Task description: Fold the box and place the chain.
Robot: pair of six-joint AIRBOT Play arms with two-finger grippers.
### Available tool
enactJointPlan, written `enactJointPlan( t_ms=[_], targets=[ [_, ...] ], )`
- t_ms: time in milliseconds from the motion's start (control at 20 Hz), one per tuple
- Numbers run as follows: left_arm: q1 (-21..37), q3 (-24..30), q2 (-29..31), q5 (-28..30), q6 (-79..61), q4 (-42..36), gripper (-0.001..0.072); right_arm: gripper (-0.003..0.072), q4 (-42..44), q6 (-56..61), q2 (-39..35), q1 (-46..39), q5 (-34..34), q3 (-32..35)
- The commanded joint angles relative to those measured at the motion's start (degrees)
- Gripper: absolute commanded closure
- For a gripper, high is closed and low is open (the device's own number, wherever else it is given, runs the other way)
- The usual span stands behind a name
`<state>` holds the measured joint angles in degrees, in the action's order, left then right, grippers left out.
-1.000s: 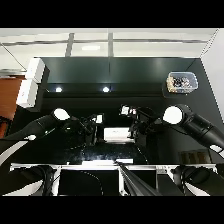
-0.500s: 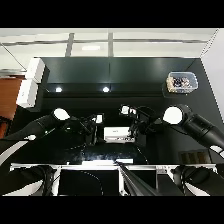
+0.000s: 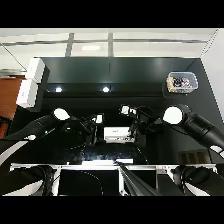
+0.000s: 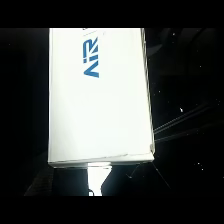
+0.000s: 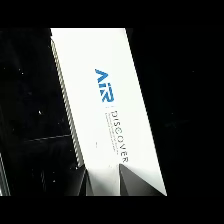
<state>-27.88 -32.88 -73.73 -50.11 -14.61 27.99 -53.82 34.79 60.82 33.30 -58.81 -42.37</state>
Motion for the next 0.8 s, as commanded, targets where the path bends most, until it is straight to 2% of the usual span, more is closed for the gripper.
enactJointPlan(
  t_ms=[0,150,200,750],
  targets=[
    [-0.02,-0.02,-0.02,-0.07,0.02,0.02,0.0241,0.0467,-0.02,0.85,0.00,0.02,-0.13,0.02],
    [-0.02,-0.02,-0.02,-0.07,0.02,0.02,0.0241,0.0467,-0.17,0.85,0.00,0.02,-0.15,0.02],
    [-0.02,-0.02,-0.02,-0.07,0.02,0.02,0.0241,0.0388,-0.26,0.90,0.00,0.02,-0.11,0.02],
    [-0.02,-0.02,-0.02,-0.07,0.02,0.02,0.0241,0.0389,-1.51,3.17,0.07,0.04,0.04,0.20]
  ],
)
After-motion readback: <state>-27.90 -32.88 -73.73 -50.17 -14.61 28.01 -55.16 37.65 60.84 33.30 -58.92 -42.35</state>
